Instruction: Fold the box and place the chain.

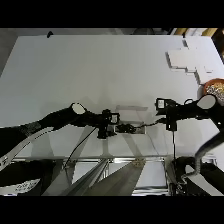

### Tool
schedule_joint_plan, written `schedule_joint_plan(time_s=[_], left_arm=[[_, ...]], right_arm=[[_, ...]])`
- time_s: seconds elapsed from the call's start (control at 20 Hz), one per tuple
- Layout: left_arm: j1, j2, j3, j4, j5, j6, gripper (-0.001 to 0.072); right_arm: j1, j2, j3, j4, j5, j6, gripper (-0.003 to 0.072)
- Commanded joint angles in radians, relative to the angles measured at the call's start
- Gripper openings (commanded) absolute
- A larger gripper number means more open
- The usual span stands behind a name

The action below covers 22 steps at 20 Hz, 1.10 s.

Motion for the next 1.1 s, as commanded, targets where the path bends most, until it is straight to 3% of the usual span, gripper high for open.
schedule_joint_plan(time_s=[0.0, 0.1, 0.35, 0.5, 0.7, 0.9, 1.05], left_arm=[[0.0, 0.001, 0.0, 0.0, 0.0, 0.0, 0.0314], [0.0, 0.001, 0.0, 0.0, 0.0, 0.0, 0.0314], [0.0, 0.001, 0.0, 0.0, 0.0, 0.0, 0.0314], [0.0, 0.001, 0.0, 0.0, 0.0, 0.0, 0.0314], [0.0, 0.001, 0.0, 0.0, 0.0, 0.0, 0.0314], [0.0, 0.001, 0.0, 0.0, 0.0, 0.0, 0.0314], [0.0, 0.001, 0.0, 0.001, 0.0, 0.0, 0.0314]], right_arm=[[0.029, -0.072, -0.005, -0.005, -0.021, -0.038, 0.0289], [0.055, -0.1, -0.015, -0.005, -0.053, -0.037, 0.0239], [0.072, -0.12, -0.067, -0.009, -0.118, -0.037, 0.0217], [0.072, -0.12, -0.068, -0.013, -0.117, -0.037, 0.0094], [0.072, -0.099, -0.068, -0.013, -0.068, -0.03, 0.0019], [0.072, 0.067, -0.068, -0.004, -0.017, 0.003, 0.0019], [0.073, 0.227, -0.068, 0.09, 0.051, 0.002, 0.0019]])
